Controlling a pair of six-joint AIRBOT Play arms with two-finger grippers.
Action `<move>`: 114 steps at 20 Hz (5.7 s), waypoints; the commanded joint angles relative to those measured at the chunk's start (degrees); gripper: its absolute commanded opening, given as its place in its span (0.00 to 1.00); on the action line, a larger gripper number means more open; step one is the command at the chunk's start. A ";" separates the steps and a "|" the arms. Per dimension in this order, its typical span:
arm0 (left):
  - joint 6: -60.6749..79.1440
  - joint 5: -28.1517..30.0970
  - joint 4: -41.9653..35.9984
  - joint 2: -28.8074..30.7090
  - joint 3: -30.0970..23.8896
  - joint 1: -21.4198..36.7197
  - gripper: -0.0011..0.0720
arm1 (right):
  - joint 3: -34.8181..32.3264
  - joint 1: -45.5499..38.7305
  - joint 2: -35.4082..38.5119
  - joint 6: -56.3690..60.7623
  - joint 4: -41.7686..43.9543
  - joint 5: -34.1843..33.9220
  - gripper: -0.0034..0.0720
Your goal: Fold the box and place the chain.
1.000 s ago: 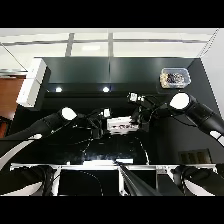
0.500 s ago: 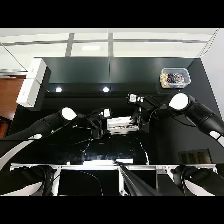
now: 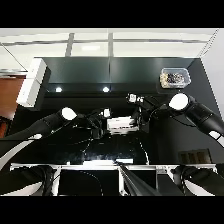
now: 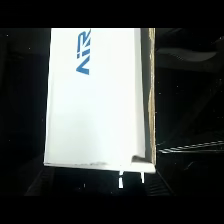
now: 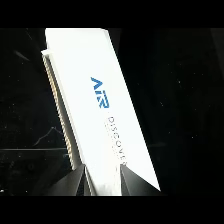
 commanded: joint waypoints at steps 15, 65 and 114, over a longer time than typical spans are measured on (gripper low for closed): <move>0.02 0.04 0.02 0.02 0.00 -0.02 0.32 | -0.13 0.33 -0.59 2.78 -0.26 0.52 0.40; 0.02 0.07 0.02 0.02 0.00 -0.02 0.32 | 0.44 0.33 -0.39 8.09 -1.99 2.82 0.40; 0.02 0.24 0.02 0.02 0.00 -0.02 0.32 | 3.76 -0.96 -0.59 20.83 -2.38 7.21 0.41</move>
